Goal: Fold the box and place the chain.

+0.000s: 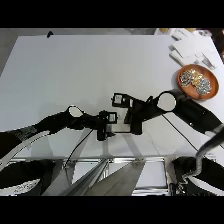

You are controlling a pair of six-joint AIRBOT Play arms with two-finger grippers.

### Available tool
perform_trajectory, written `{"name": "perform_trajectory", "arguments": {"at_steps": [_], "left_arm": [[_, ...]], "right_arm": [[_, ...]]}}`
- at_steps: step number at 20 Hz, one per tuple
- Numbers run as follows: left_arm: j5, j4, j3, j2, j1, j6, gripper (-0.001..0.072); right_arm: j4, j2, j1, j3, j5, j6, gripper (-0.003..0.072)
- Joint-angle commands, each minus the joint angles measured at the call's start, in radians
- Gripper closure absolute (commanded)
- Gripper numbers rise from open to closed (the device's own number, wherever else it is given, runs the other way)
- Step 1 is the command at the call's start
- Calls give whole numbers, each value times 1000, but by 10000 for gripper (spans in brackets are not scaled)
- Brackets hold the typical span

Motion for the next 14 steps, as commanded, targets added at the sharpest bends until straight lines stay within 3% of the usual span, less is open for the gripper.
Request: {"name": "perform_trajectory", "arguments": {"at_steps": [1, 2, 3, 4, 11, 14], "left_arm": [[0, 0, 0, 0, 0, 0, 574], [0, 0, 0, 0, 0, 0, 574], [1, 0, 0, 0, 0, 0, 574], [0, 0, 0, 0, 0, 0, 574], [0, 0, 0, 0, 0, 0, 574], [0, 0, 0, 0, 0, 0, 574]], "right_arm": [[0, 50, 40, -59, -33, -27, 618], [2, 50, 40, -64, -33, -27, 607], [2, 50, 39, -68, -32, -27, 505], [1, 50, 39, -68, -27, -27, 460], [25, 51, 40, -77, 16, -54, 459], [32, 49, 40, -96, 16, -53, 401]]}}
